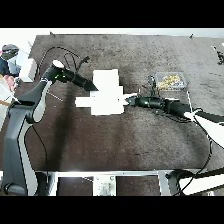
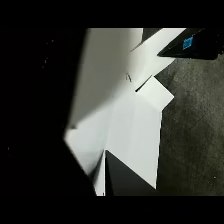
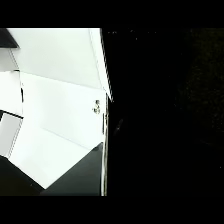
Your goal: Fold the box and place the chain.
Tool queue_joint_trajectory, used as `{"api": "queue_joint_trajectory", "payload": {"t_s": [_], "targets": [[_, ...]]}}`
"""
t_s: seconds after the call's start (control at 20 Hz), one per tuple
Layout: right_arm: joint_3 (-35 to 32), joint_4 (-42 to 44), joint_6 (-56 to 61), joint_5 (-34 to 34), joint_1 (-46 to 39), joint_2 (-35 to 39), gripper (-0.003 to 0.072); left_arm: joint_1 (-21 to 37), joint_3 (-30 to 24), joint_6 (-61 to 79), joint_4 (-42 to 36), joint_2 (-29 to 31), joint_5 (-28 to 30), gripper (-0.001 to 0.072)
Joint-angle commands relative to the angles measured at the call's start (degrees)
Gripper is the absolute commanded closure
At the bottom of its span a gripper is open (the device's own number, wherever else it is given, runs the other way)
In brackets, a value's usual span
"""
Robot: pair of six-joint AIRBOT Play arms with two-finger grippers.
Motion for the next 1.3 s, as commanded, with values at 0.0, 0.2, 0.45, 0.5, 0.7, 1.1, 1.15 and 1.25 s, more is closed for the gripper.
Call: {"api": "queue_joint_trajectory", "payload": {"t_s": [0.0, 0.2, 0.45, 0.5, 0.7, 1.1, 1.15, 1.25], "targets": [[0.0, 0.0, 0.0, -0.4, 0.0, 0.0, 0.068, 0.0, 0.0, 1.3, 0.0, -0.1, -1.2, 0.0599], [0.0, 0.1, 0.0, -0.8, 0.0, 0.0, 0.0679, 0.0, 0.0, 6.6, 0.0, -0.1, -3.6, 0.0698], [0.1, 0.1, 0.0, -0.4, -2.0, 2.1, 0.0298, 0.0, 0.0, 15.5, -0.3, 0.0, -2.1, 0.07], [0.1, 0.1, 0.0, -0.2, -3.4, 3.1, 0.0298, 0.0, 0.0, 17.4, -0.3, 0.1, -1.0, 0.07], [0.1, 0.1, 0.0, -0.2, -10.0, 7.6, 0.0298, 0.0, 0.0, 31.3, -2.0, 0.3, 4.7, 0.07], [0.0, -4.4, 0.0, -0.2, -12.9, 8.9, 0.0298, -2.4, 0.0, 42.0, 3.7, 0.2, 9.9, 0.0699], [0.0, -4.7, -0.2, -0.2, -13.0, 8.9, 0.0299, -3.3, 0.0, 42.5, 5.4, 0.2, 10.6, 0.0699], [0.0, -4.7, -1.5, -0.2, -13.0, 8.9, 0.0298, -4.3, 0.0, 42.5, 5.9, 0.2, 12.3, 0.0699]]}}
